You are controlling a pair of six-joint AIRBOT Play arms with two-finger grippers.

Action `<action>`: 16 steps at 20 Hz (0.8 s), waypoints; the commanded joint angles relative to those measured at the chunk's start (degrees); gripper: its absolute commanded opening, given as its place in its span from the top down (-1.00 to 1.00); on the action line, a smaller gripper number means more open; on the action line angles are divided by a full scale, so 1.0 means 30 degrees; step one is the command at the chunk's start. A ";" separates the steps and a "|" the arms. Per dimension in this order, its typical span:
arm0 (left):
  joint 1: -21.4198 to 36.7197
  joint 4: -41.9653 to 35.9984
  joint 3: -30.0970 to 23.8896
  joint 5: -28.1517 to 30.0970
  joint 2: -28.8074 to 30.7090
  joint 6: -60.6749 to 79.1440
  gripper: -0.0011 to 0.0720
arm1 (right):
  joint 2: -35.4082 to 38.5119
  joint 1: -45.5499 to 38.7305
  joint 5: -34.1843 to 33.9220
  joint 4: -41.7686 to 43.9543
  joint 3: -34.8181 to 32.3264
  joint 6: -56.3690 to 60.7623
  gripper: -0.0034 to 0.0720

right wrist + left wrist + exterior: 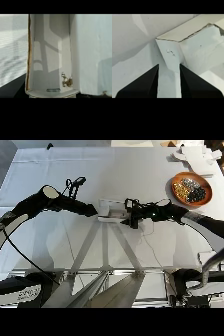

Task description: Fold the box and place the chain.

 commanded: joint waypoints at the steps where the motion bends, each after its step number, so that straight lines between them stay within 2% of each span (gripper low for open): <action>1: 0.0022 0.0087 -0.0007 0.0240 0.0029 -0.0284 0.17 | 0.0015 0.0015 0.0044 -0.0044 0.0007 -0.0051 -0.16; 4: 0.0058 0.0299 -0.0007 0.0240 0.0284 -0.0328 0.29 | 0.0015 0.0015 0.0044 -0.0036 0.0007 -0.0051 -0.16; 7: 0.0284 0.0372 0.0000 0.0233 0.0750 -0.0743 0.27 | 0.0015 0.0015 0.0044 -0.0044 0.0007 -0.0044 -0.16; 10: 0.0386 0.0357 -0.0007 0.0233 0.1122 -0.0794 -0.15 | 0.0015 0.0015 0.0044 -0.0044 0.0007 -0.0051 -0.16; 14: 0.0160 0.0124 -0.0007 0.0233 0.1056 -0.0780 -0.23 | 0.0015 0.0015 0.0044 -0.0036 0.0007 -0.0044 -0.16; 16: -0.0029 0.0080 -0.0007 0.0240 0.1035 -0.0772 -0.50 | 0.0015 0.0015 0.0044 -0.0044 0.0007 -0.0044 -0.16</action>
